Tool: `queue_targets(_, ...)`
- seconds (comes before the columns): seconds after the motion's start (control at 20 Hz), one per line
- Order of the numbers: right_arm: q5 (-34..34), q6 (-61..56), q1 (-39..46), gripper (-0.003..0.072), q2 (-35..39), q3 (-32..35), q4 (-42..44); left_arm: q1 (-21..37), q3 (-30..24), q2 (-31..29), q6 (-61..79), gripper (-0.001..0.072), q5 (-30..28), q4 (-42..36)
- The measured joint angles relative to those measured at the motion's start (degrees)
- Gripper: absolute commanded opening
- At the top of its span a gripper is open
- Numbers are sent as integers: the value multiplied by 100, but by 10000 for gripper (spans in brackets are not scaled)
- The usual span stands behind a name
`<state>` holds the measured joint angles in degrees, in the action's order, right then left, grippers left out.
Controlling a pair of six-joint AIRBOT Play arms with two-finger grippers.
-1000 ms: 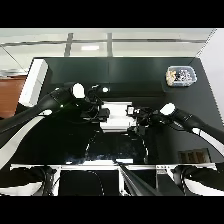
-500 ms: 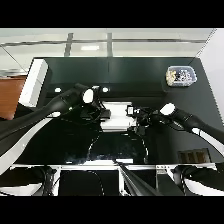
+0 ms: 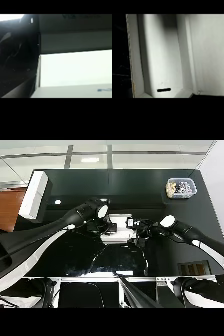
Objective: Fold the box and place the chain.
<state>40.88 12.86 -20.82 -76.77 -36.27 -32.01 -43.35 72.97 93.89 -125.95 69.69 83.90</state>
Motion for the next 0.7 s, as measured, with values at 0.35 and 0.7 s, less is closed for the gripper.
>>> queue_targets(0.35,0,0,0,102,0,0,-2,63,37,31,-46,262,164,39)
queue_targets(0.7,2,-7,0,101,0,0,4,85,37,31,-85,70,96,-39)
